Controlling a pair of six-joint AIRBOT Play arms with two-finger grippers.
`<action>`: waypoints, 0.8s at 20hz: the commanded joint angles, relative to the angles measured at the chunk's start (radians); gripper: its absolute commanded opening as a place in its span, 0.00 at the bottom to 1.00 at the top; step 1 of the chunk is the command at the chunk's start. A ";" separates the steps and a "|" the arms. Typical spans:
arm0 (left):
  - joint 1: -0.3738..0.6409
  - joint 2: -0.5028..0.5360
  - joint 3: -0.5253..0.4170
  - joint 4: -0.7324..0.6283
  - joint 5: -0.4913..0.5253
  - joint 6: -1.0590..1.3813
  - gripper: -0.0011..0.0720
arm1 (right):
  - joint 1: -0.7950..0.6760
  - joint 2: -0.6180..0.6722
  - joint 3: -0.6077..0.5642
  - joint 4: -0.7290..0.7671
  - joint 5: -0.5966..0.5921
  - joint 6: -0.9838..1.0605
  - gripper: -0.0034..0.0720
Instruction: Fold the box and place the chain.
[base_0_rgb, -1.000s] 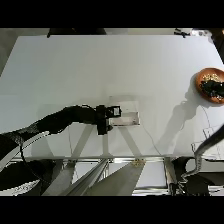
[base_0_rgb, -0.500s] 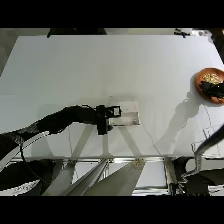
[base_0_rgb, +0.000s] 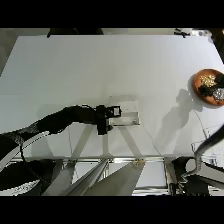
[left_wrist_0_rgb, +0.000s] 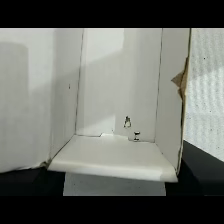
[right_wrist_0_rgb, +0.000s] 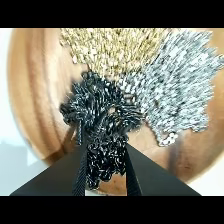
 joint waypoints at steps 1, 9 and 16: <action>0.000 0.001 0.000 0.000 0.000 0.000 0.13 | 0.000 0.130 0.000 0.073 0.077 -0.058 0.06; 0.000 0.001 0.000 0.000 0.001 0.000 0.13 | 0.003 0.355 0.000 0.311 0.334 -0.177 0.06; 0.000 0.001 0.000 0.000 0.000 0.000 0.13 | 0.134 0.538 -0.001 0.363 0.481 -0.181 0.06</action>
